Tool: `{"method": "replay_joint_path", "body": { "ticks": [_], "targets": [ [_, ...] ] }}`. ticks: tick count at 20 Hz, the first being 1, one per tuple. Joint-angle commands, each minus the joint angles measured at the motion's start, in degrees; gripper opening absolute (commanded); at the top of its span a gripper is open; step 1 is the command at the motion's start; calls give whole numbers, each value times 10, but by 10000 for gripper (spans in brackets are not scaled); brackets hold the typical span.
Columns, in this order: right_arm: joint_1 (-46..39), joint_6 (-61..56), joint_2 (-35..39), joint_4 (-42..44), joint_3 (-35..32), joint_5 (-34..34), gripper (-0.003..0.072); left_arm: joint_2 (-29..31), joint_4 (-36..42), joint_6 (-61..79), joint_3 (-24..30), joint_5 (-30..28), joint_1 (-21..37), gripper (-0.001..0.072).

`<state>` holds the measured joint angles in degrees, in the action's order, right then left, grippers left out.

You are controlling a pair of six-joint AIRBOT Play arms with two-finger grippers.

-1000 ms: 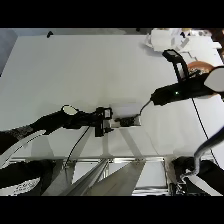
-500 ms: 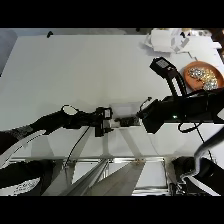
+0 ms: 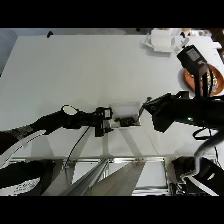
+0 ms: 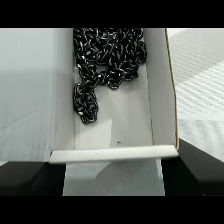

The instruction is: Fold the box and place the chain.

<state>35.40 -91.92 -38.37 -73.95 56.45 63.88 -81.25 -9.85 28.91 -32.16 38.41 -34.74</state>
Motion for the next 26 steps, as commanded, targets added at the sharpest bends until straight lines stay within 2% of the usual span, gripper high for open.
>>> {"method": "replay_joint_path", "body": {
  "ticks": [1, 4, 7, 10, 11, 12, 14, 18, 20, 23, 26],
  "targets": [
    [1, 11, -28, 23, -30, -43, 15, 0, 0, 0, 0, 0, 0, 138],
    [1, 26, -84, 37, -55, -76, 16, 0, 0, 0, 0, 0, 0, 138],
    [1, 78, -148, 98, -58, -81, 16, 0, 0, 0, 0, 0, 0, 138],
    [1, 80, -197, 97, -59, -74, 18, 0, 0, 0, 0, 0, 0, 138],
    [4, 80, -208, 97, -59, -73, 27, 0, 0, 0, 0, 0, 0, 138],
    [6, 80, -214, 99, -59, -73, 96, 0, 0, 0, 0, 0, 0, 138],
    [7, 87, -212, 104, -59, -70, 188, 0, 0, 0, 0, 0, 0, 138],
    [0, 102, -151, 94, -58, -63, 189, 0, 0, 0, 0, 0, 0, 138],
    [-25, 114, -101, 54, -58, -59, 182, 0, 0, 0, 0, 0, 0, 138],
    [-104, 97, -52, -26, -58, -34, 157, 0, 0, 0, 0, 0, 0, 138],
    [-194, 95, -63, -38, -73, -10, 158, 0, 0, 0, 0, 0, 0, 138]
  ]
}}
